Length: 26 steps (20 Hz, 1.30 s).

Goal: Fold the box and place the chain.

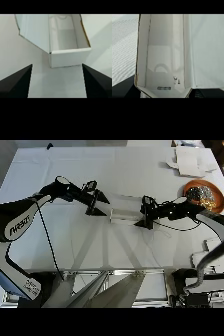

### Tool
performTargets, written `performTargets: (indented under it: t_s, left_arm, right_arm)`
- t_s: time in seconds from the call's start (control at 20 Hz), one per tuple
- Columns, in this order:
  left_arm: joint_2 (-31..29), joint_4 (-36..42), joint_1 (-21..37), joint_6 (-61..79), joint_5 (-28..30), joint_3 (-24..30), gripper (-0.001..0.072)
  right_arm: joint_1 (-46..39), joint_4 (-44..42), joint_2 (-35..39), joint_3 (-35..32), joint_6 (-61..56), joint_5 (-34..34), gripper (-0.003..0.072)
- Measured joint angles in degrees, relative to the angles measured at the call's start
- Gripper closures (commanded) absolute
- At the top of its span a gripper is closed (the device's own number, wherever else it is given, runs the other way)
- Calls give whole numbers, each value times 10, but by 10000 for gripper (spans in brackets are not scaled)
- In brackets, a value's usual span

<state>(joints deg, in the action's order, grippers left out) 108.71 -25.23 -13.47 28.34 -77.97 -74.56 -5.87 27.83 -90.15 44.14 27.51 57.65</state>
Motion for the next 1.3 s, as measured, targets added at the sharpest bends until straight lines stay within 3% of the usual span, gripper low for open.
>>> performTargets:
  t_s: [0.3, 1.3]
  left_arm:
    - [2, -16, -26, 1, -17, 0, 8]
    - [-11, -24, -63, -143, 66, 34, 11]
  right_arm:
    - [0, 0, 0, 0, 0, 0, 183]
    - [0, 0, 0, 0, 0, -1, 183]
